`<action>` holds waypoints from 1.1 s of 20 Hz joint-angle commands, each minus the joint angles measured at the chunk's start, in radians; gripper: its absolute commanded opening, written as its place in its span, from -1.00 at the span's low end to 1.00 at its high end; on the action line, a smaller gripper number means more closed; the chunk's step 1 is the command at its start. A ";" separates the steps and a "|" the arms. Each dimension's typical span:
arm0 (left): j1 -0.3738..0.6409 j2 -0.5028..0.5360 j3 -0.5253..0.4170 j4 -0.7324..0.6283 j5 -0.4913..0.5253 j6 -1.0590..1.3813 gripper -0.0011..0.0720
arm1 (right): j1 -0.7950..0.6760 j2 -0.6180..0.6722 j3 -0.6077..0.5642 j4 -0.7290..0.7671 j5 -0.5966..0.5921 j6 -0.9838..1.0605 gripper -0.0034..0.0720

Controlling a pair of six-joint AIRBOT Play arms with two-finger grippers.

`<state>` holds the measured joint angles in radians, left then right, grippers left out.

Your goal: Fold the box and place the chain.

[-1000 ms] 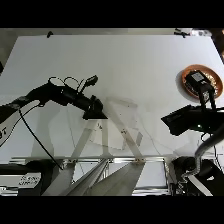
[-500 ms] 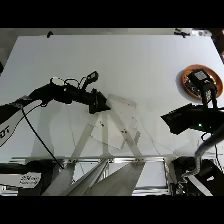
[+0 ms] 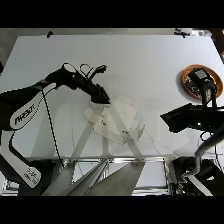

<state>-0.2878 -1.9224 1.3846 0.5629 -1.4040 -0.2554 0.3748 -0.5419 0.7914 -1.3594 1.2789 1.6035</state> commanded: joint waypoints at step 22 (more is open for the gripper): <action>0.092 -0.044 0.105 0.086 -0.166 -0.197 0.30 | 0.198 -0.634 -0.114 0.287 -0.154 0.252 0.48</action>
<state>-0.1970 -1.9659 1.4887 0.6479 -1.5787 -0.4530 0.5232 -1.1324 0.6777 -1.0763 1.2091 1.8339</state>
